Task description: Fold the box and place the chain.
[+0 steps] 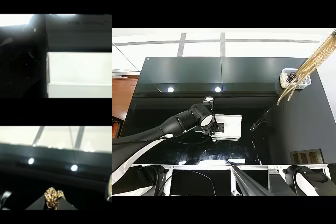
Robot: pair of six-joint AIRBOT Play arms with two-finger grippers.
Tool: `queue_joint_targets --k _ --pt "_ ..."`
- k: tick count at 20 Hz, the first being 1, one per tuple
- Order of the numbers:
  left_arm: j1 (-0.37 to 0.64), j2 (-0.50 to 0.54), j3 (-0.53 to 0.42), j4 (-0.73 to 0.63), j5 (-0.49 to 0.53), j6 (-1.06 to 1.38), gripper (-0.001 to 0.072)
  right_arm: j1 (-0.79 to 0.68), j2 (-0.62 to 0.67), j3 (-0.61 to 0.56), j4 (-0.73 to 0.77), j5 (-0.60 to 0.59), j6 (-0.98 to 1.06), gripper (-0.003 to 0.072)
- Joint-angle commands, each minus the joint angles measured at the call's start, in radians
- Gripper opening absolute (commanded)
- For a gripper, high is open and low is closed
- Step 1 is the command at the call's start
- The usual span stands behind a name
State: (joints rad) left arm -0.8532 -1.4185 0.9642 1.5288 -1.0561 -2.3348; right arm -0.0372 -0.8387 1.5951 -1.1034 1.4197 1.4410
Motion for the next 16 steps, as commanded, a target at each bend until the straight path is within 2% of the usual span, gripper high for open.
queue_joint_targets --k 1,5,7,13,16 --pt "0.000 0.001 0.000 0.000 0.000 0.000 0.0031 0.105 0.046 -0.051 0.020 0.164 -0.014 0.0041" --pt "0.000 0.001 0.000 0.000 0.000 0.000 0.0031 0.214 0.046 -0.187 0.056 0.171 -0.019 0.0041" --pt "0.000 0.001 0.000 0.000 0.000 0.000 0.0032 0.269 0.046 -0.262 0.129 0.139 -0.022 0.0041" --pt "0.000 0.001 0.000 0.000 0.000 0.000 0.0031 0.471 0.044 -0.484 0.252 -0.060 -0.024 0.0041" --pt "0.000 0.001 0.000 0.000 0.000 0.000 0.0031 0.532 0.016 -0.547 0.273 -0.156 -0.025 0.0041"
